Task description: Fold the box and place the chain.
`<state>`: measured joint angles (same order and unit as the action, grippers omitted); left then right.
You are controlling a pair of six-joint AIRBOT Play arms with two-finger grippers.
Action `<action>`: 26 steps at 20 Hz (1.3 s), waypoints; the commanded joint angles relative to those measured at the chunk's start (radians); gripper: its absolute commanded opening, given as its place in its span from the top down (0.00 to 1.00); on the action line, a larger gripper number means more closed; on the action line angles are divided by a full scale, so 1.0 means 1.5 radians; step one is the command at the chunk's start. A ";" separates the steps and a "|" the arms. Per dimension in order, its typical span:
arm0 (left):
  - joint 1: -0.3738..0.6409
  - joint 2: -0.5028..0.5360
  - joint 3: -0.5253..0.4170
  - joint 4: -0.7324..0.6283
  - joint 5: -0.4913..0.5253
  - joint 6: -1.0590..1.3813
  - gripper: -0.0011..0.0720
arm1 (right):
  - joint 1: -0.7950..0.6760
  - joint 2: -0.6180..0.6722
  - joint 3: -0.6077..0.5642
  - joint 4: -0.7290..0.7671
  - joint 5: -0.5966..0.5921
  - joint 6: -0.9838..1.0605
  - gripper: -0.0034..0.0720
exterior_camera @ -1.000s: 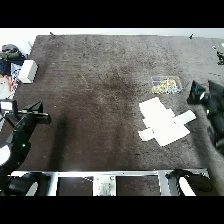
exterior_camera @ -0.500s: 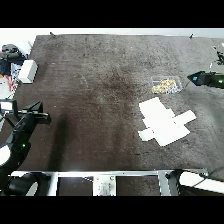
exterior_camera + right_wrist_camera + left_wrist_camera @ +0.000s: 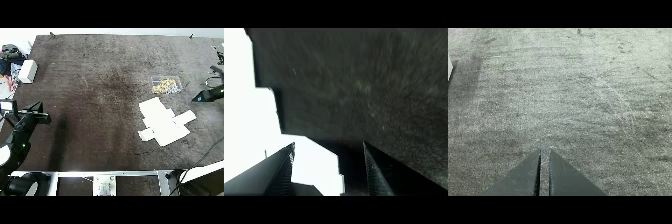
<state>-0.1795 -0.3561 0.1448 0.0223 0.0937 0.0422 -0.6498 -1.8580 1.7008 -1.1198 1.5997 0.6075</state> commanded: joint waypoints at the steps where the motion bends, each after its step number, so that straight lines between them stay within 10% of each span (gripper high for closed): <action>1: 0.001 0.001 0.000 0.000 0.000 0.000 0.90 | -0.002 -0.066 0.014 -0.042 0.037 -0.027 0.33; 11: 0.001 0.001 0.000 0.000 0.000 0.000 0.90 | -0.002 -0.121 -0.014 -0.013 0.139 -0.026 0.35; 16: 0.001 0.001 0.000 0.000 0.000 0.000 0.90 | 0.001 -0.120 -0.108 0.031 0.141 -0.025 0.51; 20: 0.001 0.001 0.000 0.000 0.000 0.000 0.90 | 0.001 -0.087 -0.178 0.079 0.140 -0.054 0.94; 26: 0.001 0.001 0.000 0.000 0.000 0.000 0.90 | 0.022 0.002 -0.263 0.213 0.138 -0.111 0.94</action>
